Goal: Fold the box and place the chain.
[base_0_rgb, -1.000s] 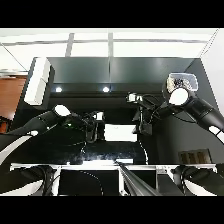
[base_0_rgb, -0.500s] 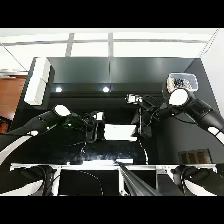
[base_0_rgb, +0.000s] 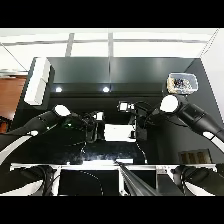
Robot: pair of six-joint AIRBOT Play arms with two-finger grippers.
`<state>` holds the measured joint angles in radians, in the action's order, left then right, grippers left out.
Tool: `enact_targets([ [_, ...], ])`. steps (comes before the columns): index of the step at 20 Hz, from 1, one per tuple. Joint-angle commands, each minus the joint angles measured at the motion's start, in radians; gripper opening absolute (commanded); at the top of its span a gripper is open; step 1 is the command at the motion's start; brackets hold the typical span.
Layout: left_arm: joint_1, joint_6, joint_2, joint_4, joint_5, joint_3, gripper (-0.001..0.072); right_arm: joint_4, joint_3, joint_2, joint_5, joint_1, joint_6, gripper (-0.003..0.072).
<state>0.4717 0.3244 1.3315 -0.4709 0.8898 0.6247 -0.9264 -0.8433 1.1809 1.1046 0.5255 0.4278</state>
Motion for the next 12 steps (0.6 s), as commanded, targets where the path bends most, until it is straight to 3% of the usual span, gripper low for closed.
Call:
enact_targets([
  [1,0.001,0.000,0.001,0.000,0.000,0.000,0.0422,-0.039,0.000,-0.002,-0.055,0.027,0.003,0.0718],
  [8,0.001,0.000,0.001,0.000,0.000,0.000,0.0423,-0.040,-0.001,-0.032,-0.055,0.026,0.015,0.0676],
  [9,0.001,0.000,0.001,0.000,0.000,0.000,0.0423,-0.040,0.000,-0.032,-0.056,0.026,0.020,0.0581],
  [10,0.001,0.000,0.001,0.000,0.000,0.000,0.0423,-0.040,-0.001,-0.032,-0.057,0.026,0.021,0.0433],
  [12,0.001,0.000,0.001,0.000,0.000,0.000,0.0422,-0.039,-0.001,-0.032,-0.065,0.026,0.021,0.0432],
])
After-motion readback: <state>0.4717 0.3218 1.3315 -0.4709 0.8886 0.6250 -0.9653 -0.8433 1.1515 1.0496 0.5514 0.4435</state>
